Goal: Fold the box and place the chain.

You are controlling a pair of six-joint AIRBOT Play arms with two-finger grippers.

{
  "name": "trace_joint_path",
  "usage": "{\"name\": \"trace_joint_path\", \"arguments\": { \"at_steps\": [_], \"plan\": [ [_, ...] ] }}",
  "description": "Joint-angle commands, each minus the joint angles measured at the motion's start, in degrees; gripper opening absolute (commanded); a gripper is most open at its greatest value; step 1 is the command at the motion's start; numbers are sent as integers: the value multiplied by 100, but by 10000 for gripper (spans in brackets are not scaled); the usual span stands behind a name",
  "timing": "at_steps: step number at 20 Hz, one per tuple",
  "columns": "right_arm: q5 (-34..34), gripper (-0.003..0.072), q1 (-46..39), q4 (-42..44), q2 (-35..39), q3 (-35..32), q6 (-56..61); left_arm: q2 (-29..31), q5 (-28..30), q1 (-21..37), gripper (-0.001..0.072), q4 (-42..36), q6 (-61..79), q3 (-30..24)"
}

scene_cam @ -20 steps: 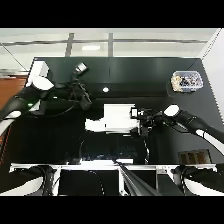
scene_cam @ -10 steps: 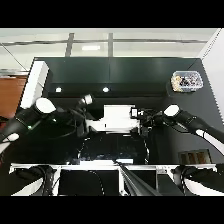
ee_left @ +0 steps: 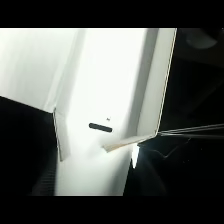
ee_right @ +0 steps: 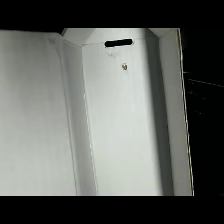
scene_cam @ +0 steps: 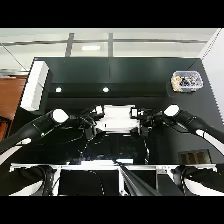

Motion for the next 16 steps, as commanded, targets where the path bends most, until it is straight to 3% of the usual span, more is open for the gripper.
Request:
{"name": "trace_joint_path", "arguments": {
  "at_steps": [1,2,7,13,16],
  "plan": [
    [2,468,2,0,0,0,0,-79,-98,-39,331,-463,83,50],
    [2,468,2,0,0,0,0,-83,-175,-39,203,-463,83,79],
    [0,468,2,0,0,0,0,-188,-111,-39,200,-658,81,83],
    [-4,468,2,2,0,0,0,-678,-9,-39,200,-2194,1019,105],
    [-7,468,2,2,0,0,2,-688,-15,-39,200,-2188,999,146]
  ]
}}
